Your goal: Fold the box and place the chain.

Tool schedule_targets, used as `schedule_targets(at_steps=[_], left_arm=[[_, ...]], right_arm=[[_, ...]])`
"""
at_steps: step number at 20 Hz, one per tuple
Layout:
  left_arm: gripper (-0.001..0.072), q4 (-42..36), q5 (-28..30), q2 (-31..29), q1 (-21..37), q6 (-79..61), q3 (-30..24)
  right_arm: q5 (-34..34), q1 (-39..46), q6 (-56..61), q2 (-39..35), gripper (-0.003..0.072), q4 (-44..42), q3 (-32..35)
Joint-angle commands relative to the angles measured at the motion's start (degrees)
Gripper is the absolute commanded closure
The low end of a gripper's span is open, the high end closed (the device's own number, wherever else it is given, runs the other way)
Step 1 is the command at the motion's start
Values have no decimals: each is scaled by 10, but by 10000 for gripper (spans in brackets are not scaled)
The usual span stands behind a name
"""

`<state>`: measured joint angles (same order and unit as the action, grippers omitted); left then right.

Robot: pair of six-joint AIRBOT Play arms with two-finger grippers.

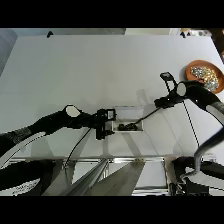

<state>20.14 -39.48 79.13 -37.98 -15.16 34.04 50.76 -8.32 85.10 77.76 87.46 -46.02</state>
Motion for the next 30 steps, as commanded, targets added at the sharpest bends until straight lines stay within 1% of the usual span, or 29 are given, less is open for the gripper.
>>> schedule_targets(at_steps=[1, 5, 9, 15, 19, 22, 24, 27, 30], left_arm=[[397, 0, 0, 0, 0, 0, 0], [397, 0, 0, 0, 0, 0, 0], [397, 0, -2, 0, 0, 0, 0], [397, 0, -2, 0, 0, 0, 0], [397, 0, -2, 0, 0, 0, 0], [397, 0, -2, 0, 0, 0, 0], [397, 0, -2, 0, 0, 0, 0], [397, 0, -2, 0, 0, 0, 0], [397, 0, -2, 0, 0, 0, 0]], right_arm=[[22, -3, -14, -16, 660, 0, 0], [43, -3, -14, -97, 660, 4, 0], [72, -3, -17, -219, 660, -15, 0], [119, -3, -34, -416, 660, -88, 0], [135, -3, -47, -508, 660, -191, 0], [144, -3, -59, -550, 660, -257, 0], [160, -3, -61, -566, 660, -282, 0], [179, -3, -62, -570, 660, -328, 0], [172, -3, -110, -569, 660, -406, 0]])
